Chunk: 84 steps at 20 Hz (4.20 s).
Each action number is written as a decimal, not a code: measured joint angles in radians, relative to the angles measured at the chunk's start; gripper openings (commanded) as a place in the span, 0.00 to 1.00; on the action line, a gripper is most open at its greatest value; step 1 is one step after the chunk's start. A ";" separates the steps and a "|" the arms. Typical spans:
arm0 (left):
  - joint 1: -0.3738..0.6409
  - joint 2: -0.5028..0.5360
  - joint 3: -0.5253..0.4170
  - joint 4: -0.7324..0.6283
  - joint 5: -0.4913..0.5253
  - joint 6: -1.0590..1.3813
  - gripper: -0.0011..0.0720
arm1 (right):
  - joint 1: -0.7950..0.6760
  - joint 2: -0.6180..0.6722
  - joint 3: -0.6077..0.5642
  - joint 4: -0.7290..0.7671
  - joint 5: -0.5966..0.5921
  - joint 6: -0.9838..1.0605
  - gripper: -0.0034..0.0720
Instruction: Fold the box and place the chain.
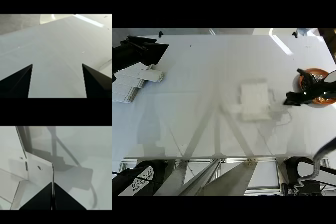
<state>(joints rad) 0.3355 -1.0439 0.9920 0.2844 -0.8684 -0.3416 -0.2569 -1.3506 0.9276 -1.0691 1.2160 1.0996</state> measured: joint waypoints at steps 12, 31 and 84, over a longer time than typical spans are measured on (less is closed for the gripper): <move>0.000 0.000 0.000 0.000 0.000 0.000 0.97 | 0.449 -0.032 -0.028 0.320 -0.579 -0.193 0.06; 0.000 0.000 0.000 0.000 0.000 0.000 0.97 | 0.508 -0.035 -0.191 0.389 -0.907 -0.209 0.07; -0.457 -0.868 0.614 0.447 -0.138 -0.380 0.86 | 0.508 -0.035 -0.193 0.388 -0.911 -0.211 0.07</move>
<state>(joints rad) -0.1215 -1.9118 1.6062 0.7315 -1.0065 -0.7219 0.2512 -1.3853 0.7345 -0.6811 0.3050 0.8890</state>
